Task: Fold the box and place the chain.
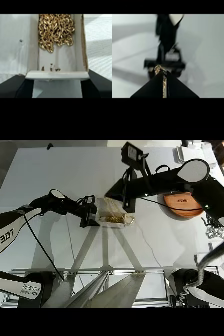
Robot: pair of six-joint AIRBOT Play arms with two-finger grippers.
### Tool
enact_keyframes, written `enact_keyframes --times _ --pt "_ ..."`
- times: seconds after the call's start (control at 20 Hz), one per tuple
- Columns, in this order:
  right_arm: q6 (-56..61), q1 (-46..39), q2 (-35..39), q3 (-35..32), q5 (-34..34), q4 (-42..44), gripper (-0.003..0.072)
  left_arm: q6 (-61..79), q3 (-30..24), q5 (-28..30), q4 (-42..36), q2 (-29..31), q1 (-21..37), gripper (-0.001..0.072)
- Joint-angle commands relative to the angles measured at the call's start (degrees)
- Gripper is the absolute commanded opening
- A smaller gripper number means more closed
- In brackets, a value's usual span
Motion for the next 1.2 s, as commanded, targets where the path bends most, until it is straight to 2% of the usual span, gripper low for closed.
enact_keyframes --times 0.0,0.25,0.6,0.75,0.9,0.95,1.15 --pt "0.04 1.36 1.92 0.07 -10.64 3.21 0.0009 0.02 0.00 0.02 0.02 -0.02 0.02 0.0438" --pt "0.09 2.64 7.91 0.07 -30.62 3.26 0.0009 0.00 0.00 0.04 0.02 -0.02 0.00 0.0438" --pt "1.51 5.14 9.31 0.07 -32.06 4.26 0.0010 0.00 0.00 0.02 0.02 -0.02 0.00 0.0438" --pt "1.33 7.32 9.70 0.07 -38.77 4.55 0.0010 0.02 0.00 0.02 0.02 -0.02 0.02 0.0438" --pt "1.38 9.31 10.88 0.46 -49.92 4.55 0.0010 0.02 0.00 0.02 0.02 -0.02 0.02 0.0438" --pt "1.38 9.57 11.04 1.03 -51.65 4.52 0.0010 0.00 0.00 0.02 0.02 -0.02 0.02 0.0438" --pt "1.60 9.55 10.71 1.97 -47.41 4.50 0.0010 0.00 0.00 0.00 0.02 -0.02 0.02 0.0438"
